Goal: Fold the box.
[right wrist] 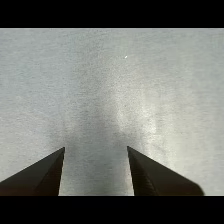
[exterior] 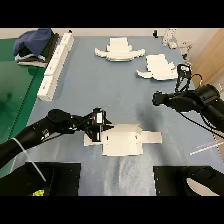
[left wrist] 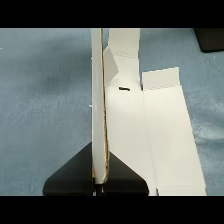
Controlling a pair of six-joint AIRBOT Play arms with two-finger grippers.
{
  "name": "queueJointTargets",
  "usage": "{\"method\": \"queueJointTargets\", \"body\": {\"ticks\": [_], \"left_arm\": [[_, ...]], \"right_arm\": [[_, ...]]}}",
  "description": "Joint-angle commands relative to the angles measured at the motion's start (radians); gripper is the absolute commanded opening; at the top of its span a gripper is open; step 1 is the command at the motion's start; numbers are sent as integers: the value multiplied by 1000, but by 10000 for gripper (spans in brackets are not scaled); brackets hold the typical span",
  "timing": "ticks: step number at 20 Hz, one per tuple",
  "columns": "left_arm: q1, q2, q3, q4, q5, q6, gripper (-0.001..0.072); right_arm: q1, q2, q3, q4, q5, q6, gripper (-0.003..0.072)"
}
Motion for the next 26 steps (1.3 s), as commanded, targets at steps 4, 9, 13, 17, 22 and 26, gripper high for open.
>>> {"method": "queueJointTargets", "body": {"ticks": [4,9,13,17,22,26], "left_arm": [[-254,96,-131,-72,346,122,9],[-314,95,-158,-86,422,93,10],[-314,96,-157,-92,436,63,11],[-313,115,-135,-101,407,-23,11],[-214,101,-129,-101,212,-23,11],[-163,66,-129,-91,151,-22,11]], "right_arm": [[1,-1,0,-1,0,0,598],[1,-1,0,0,0,0,598],[1,-1,0,3,0,0,598],[1,-1,0,3,-2,0,598],[1,-1,0,4,-2,0,598],[1,-1,0,6,-3,0,598]]}}
